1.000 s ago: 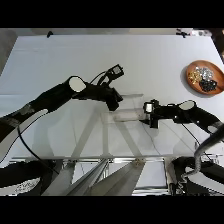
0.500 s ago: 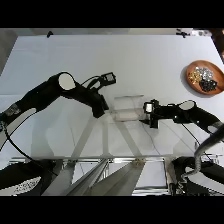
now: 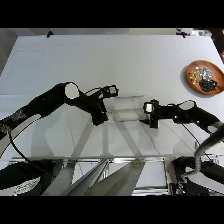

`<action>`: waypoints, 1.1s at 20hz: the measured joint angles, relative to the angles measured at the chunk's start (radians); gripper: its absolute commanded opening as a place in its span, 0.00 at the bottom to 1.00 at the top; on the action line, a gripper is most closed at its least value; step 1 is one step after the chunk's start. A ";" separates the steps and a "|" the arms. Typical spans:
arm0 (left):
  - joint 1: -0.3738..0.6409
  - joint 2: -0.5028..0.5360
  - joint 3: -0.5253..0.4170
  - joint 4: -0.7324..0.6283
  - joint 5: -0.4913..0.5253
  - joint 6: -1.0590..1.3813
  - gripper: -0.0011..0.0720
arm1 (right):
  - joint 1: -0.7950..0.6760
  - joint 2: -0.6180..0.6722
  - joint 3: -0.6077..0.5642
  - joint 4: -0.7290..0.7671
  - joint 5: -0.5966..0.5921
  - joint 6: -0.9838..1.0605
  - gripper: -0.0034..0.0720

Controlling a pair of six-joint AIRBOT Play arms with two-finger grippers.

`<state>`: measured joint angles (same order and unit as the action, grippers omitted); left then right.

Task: Fold the box and place the chain.

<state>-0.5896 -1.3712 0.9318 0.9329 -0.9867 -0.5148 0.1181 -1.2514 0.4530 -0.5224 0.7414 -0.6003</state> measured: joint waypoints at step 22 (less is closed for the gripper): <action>0.001 0.042 -0.208 -0.261 0.194 0.346 0.59 | 0.000 0.000 0.000 0.000 0.000 0.000 0.80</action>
